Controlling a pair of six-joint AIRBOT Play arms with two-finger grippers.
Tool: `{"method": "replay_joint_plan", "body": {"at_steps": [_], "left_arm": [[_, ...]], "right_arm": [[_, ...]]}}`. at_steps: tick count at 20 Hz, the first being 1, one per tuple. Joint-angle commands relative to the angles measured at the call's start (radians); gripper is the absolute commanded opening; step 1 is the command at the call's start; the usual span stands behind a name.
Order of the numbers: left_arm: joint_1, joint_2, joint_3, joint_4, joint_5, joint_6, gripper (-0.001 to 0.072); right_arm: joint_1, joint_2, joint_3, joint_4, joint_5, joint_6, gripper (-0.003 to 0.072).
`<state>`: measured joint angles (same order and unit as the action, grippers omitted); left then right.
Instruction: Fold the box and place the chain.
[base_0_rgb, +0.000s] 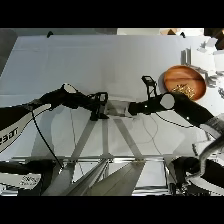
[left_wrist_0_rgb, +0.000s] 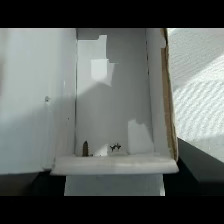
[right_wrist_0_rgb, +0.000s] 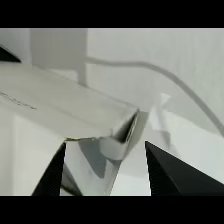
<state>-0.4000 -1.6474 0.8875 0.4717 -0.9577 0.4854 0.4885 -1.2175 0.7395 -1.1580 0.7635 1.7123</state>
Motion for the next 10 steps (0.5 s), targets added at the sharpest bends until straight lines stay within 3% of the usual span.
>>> {"method": "replay_joint_plan", "body": {"at_steps": [1, 6, 10], "left_arm": [[-0.001, 0.000, 0.000, 0.000, 0.000, 0.000, 0.0393], [-0.001, 0.000, 0.000, 0.000, 0.000, 0.000, 0.0393], [-0.001, 0.000, 0.000, 0.000, 0.000, 0.000, 0.0393]], "right_arm": [[0.062, -0.003, 0.021, -0.076, 0.033, 0.143, 0.0527], [0.129, -0.020, 0.024, -0.142, 0.024, 0.206, 0.0516], [0.171, -0.054, 0.048, -0.235, 0.002, 0.307, 0.0458]]}}
